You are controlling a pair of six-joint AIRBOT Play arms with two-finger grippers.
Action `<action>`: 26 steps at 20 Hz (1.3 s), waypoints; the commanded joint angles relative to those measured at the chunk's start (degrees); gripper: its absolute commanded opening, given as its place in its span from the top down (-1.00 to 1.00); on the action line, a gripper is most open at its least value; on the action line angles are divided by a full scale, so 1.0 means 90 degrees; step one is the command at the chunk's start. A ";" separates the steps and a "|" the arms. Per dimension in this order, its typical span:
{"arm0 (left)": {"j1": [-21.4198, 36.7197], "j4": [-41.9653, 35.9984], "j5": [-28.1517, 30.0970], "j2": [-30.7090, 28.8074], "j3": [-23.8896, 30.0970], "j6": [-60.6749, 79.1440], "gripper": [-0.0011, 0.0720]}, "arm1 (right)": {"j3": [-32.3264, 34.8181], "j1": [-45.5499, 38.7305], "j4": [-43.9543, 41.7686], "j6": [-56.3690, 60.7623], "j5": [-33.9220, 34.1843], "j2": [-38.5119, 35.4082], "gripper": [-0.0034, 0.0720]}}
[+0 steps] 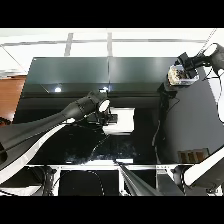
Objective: Fold the box and place the chain.
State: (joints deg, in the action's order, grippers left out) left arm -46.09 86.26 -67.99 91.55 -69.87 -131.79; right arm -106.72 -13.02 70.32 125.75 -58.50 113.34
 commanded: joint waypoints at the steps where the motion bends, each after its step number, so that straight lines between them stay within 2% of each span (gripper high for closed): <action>1: 0.0000 0.0000 0.0002 0.0002 -0.0002 0.0002 0.90 | -0.0219 -0.0015 -0.0148 0.0124 -0.0204 0.0372 -0.65; 4: 0.0000 0.0000 0.0002 0.0002 -0.0002 0.0002 0.90 | -0.0219 0.0012 -0.0418 -0.0114 -0.0165 0.0498 -0.64; 5: 0.0002 0.0000 0.0005 0.0002 -0.0002 0.0000 0.90 | -0.0216 0.0012 -0.0476 -0.0209 -0.0177 0.0527 -0.59; 6: 0.0002 0.0002 0.0005 0.0002 -0.0002 0.0000 0.90 | -0.0216 0.0010 -0.0457 -0.0301 -0.0197 0.0532 -0.17; 7: 0.0002 0.0002 0.0005 0.0002 -0.0002 0.0002 0.90 | -0.0216 0.0002 -0.0478 -0.0510 -0.0202 0.0517 0.47; 8: 0.0002 0.0002 0.0005 0.0002 -0.0002 0.0002 0.90 | -0.0216 -0.0012 -0.0483 -0.0767 -0.0219 0.0459 0.87; 13: 0.0000 0.0002 0.0010 0.0002 -0.0002 0.0002 0.90 | -0.0216 -0.0199 -0.0418 -0.2518 -0.0391 -0.0612 0.87; 19: 0.0000 0.0000 0.0032 0.0002 -0.0002 0.0000 0.90 | -0.0129 -0.0274 -0.0457 -0.4367 -0.1836 -0.2790 0.87; 22: 0.0000 0.0000 0.0053 0.0002 -0.0002 0.0000 0.90 | 0.0330 -0.0272 -0.0758 -0.4792 -0.1940 -0.4078 0.87; 26: 0.0000 0.0000 0.0053 0.0002 -0.0002 0.0000 0.90 | 0.1309 -0.0272 -0.1882 -0.5241 -0.2186 -0.5627 0.87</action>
State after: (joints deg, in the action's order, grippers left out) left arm -46.09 86.24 -67.59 91.55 -69.87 -131.79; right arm -100.16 -15.44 60.49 83.20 -75.83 72.14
